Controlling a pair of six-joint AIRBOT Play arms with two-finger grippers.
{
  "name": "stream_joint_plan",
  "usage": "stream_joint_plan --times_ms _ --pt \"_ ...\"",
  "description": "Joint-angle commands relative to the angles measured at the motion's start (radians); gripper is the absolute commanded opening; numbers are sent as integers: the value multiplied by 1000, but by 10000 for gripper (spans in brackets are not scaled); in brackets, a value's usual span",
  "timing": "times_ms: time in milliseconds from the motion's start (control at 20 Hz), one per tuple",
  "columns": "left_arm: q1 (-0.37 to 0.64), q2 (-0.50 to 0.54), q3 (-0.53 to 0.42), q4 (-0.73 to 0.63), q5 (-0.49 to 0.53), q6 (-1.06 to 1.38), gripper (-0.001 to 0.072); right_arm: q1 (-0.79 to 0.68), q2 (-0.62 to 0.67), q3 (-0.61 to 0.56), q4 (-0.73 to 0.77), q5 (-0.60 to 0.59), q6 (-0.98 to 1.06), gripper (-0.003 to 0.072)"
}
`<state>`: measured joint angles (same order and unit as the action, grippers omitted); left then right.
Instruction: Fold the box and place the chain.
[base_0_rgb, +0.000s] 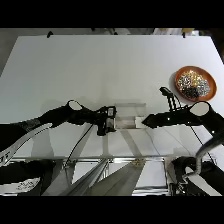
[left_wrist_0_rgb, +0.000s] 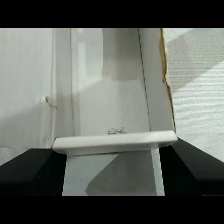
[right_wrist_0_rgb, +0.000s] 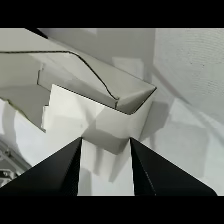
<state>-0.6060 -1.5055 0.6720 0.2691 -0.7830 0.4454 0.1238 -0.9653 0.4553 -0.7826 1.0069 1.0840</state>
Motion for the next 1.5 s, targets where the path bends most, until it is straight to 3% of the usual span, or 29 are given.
stream_joint_plan --times_ms 0,400,1000,1450 --pt "0 0 0 0 0 0 331 57 1 10 -44 -63 117 338" --pt "0 0 0 0 0 0 331 269 -51 131 -418 -81 588 336" --pt "0 0 0 0 0 0 331 460 -167 244 -687 -10 884 337" --pt "0 0 0 0 0 0 331 519 -293 351 -725 58 989 337"
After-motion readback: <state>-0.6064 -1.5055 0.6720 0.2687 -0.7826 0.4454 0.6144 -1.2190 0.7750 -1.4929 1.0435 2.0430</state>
